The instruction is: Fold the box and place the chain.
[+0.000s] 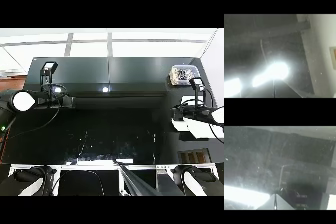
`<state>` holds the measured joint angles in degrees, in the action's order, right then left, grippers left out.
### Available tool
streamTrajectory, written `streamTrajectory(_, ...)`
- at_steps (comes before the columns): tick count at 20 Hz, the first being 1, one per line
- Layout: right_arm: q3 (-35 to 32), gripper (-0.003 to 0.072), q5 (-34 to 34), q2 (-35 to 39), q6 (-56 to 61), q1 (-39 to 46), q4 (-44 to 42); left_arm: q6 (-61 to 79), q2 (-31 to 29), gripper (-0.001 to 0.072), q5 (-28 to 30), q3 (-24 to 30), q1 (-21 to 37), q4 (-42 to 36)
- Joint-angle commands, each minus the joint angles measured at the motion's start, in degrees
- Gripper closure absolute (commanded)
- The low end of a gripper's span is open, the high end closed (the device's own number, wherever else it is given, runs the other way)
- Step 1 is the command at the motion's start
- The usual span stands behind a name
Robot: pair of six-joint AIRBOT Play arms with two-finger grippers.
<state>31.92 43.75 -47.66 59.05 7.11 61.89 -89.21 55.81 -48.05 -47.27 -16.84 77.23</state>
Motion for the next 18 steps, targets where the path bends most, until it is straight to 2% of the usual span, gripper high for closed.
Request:
streamTrajectory(1,-0.02,0.0671,-7.45,-0.02,0.04,-0.02,-5.68,0.0,0.2,0.0681,4.87,0.02,-0.02,-0.15)
streamTrajectory(3,-0.04,0.067,-10.05,-0.09,0.02,-0.04,-14.01,0.02,0.81,0.0681,7.13,0.02,0.0,-0.09)
streamTrajectory(4,-0.04,0.0633,-12.87,-0.28,0.09,-0.15,-16.06,0.04,1.36,0.0681,8.39,0.02,0.0,-0.04)
streamTrajectory(5,-0.04,0.0281,-15.08,-0.39,0.07,-0.22,-16.63,0.04,2.14,0.0677,9.68,0.02,0.0,0.13)
streamTrajectory(6,-0.02,-0.0023,-16.79,-0.48,-0.2,-0.22,-15.45,0.02,3.06,0.0535,10.6,0.02,0.0,0.11)
streamTrajectory(7,-0.02,-0.0023,-17.42,-0.61,0.2,0.0,-12.98,0.04,4.11,0.0106,10.8,0.0,-0.02,0.09)
streamTrajectory(8,0.07,-0.0021,-17.16,-0.81,3.89,0.96,-9.49,-0.17,4.79,0.0003,9.75,-0.02,0.02,0.13)
streamTrajectory(9,0.85,-0.0021,-16.52,-1.31,11.5,3.3,-2.95,-0.13,4.9,0.0003,7.85,-0.04,0.17,0.52)
streamTrajectory(11,5.95,-0.002,-11.37,-3.72,26.38,12.55,15.65,-0.13,4.42,0.0003,3.34,-0.59,0.92,0.57)
streamTrajectory(13,12.28,-0.0019,-6.32,-8.02,27.78,24.35,25.22,-0.15,3.65,0.0003,-2.38,-1.14,2.16,0.74)
streamTrajectory(15,19.23,-0.002,-2.19,-14.93,27.74,36.83,23.19,-0.2,3.23,0.0003,-6.86,-1.11,3.02,0.76)
streamTrajectory(18,31.3,-0.0019,8.87,-27.85,18.71,48.85,10.1,-0.37,3.23,0.0003,-9.27,-1.07,3.65,0.94)
